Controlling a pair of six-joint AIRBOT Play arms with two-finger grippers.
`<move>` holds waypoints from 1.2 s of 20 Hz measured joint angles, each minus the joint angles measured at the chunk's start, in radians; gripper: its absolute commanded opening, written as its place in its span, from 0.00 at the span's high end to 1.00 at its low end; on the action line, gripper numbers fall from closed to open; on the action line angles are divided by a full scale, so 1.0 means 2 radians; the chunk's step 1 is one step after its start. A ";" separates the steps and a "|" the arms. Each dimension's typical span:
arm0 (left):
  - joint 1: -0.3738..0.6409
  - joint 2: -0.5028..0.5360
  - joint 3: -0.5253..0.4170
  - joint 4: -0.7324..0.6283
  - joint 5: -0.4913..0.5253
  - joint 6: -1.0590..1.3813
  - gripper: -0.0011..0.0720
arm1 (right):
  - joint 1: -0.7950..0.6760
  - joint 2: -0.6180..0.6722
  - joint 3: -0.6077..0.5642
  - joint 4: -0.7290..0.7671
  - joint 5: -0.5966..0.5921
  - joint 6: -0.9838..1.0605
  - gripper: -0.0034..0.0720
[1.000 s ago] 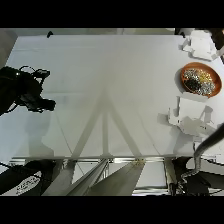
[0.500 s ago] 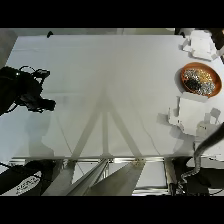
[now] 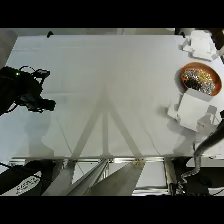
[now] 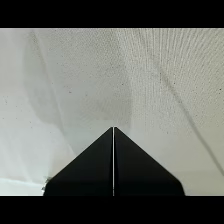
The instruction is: Fold the box and place the chain.
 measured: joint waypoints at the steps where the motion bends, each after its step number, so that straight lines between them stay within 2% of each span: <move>1: 0.000 0.000 0.000 0.000 0.000 0.000 0.97 | 0.008 0.000 0.000 0.014 0.011 -0.007 0.95; 6: 0.000 0.000 0.000 0.000 0.000 0.000 0.97 | 0.106 0.016 -0.001 0.051 0.038 -0.037 0.95; 12: 0.000 0.000 0.000 0.000 0.000 0.000 0.97 | 0.277 0.069 -0.006 0.118 0.004 -0.068 0.95; 17: 0.000 0.000 0.000 0.000 0.000 0.000 0.97 | 0.384 0.129 -0.072 0.220 -0.088 -0.091 0.95; 24: 0.000 0.000 0.000 0.000 0.000 0.000 0.97 | 0.488 0.235 -0.240 0.321 -0.259 -0.098 0.95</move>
